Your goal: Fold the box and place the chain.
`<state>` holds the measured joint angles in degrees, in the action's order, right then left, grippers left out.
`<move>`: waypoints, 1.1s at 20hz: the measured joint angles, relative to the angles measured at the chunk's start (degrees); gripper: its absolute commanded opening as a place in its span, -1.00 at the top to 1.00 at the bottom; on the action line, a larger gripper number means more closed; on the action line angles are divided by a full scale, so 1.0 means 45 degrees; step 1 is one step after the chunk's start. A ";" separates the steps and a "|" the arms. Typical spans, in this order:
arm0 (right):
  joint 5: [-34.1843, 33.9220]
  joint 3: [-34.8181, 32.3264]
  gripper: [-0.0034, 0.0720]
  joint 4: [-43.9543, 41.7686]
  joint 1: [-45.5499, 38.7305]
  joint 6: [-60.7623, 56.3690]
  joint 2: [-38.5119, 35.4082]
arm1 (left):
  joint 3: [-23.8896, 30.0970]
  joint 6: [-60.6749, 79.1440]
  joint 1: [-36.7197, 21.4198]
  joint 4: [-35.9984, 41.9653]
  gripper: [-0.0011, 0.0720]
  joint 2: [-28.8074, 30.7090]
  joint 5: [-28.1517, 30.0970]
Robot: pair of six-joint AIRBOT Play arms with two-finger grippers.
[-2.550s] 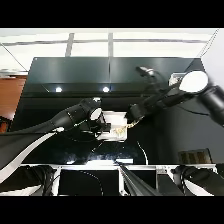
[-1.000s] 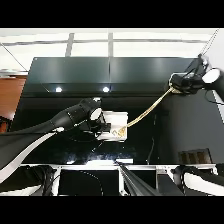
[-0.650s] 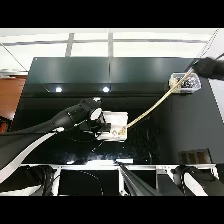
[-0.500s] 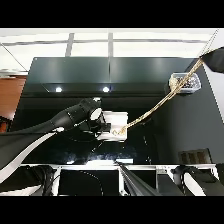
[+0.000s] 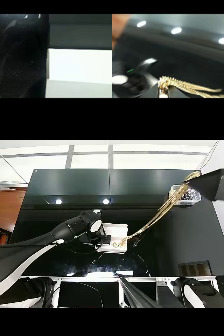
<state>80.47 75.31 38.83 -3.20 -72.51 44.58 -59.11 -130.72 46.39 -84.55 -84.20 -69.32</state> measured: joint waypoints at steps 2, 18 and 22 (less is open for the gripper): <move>0.0204 -0.0189 0.80 -0.0534 0.0690 0.0175 -0.0005 | 0.0000 0.0000 0.0000 0.0000 0.88 0.0000 0.0005; -0.2186 -0.2968 0.80 -0.1297 0.6815 0.0563 0.2385 | 0.0000 0.0000 0.0000 0.0000 0.88 0.0000 0.0000; -0.2511 -0.3546 0.80 -0.0903 0.6951 0.0670 0.3007 | 0.0000 0.0000 0.0000 0.0000 0.88 0.0000 -0.0005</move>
